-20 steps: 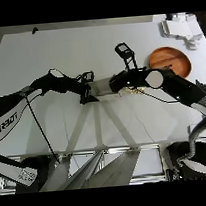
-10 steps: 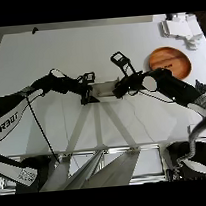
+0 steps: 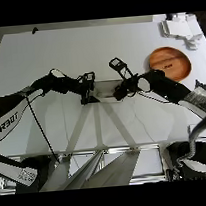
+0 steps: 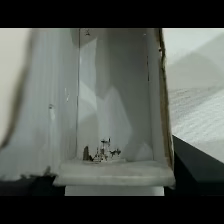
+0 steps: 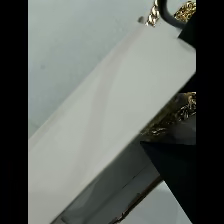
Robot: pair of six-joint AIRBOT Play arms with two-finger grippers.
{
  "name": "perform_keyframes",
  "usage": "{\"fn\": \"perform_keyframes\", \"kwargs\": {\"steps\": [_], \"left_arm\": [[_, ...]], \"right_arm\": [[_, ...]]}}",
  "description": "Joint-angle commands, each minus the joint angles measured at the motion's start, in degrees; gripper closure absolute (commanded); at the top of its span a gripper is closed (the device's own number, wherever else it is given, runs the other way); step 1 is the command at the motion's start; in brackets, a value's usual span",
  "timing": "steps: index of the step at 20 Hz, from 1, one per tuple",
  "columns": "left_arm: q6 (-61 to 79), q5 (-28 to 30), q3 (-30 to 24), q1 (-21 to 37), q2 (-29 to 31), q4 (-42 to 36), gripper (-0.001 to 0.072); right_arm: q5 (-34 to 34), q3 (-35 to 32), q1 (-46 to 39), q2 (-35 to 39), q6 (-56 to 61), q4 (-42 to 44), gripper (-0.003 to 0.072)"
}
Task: Fold the box and place the chain.
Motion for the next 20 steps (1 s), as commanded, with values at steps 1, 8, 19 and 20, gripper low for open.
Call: {"fn": "perform_keyframes", "kwargs": {"steps": [1, 8, 19, 20], "left_arm": [[0.13, 0.02, 0.07, 0.04, 0.02, 0.09, 0.0551], [0.13, 0.02, 0.07, 0.04, 0.04, 0.09, 0.0551], [0.13, 0.02, 0.07, 0.04, 0.02, 0.09, 0.0551], [0.13, 0.02, 0.07, 0.04, 0.02, 0.09, 0.0551]], "right_arm": [[1.62, -0.04, -0.09, 0.94, -0.37, -0.55, 0.0340], [9.16, -0.07, -3.52, 11.98, -14.56, -0.28, 0.0342], [9.77, -0.07, -23.52, 2.14, -78.29, 23.32, 0.0130], [9.77, -0.04, -23.06, -0.09, -83.21, 25.33, 0.0127]]}}
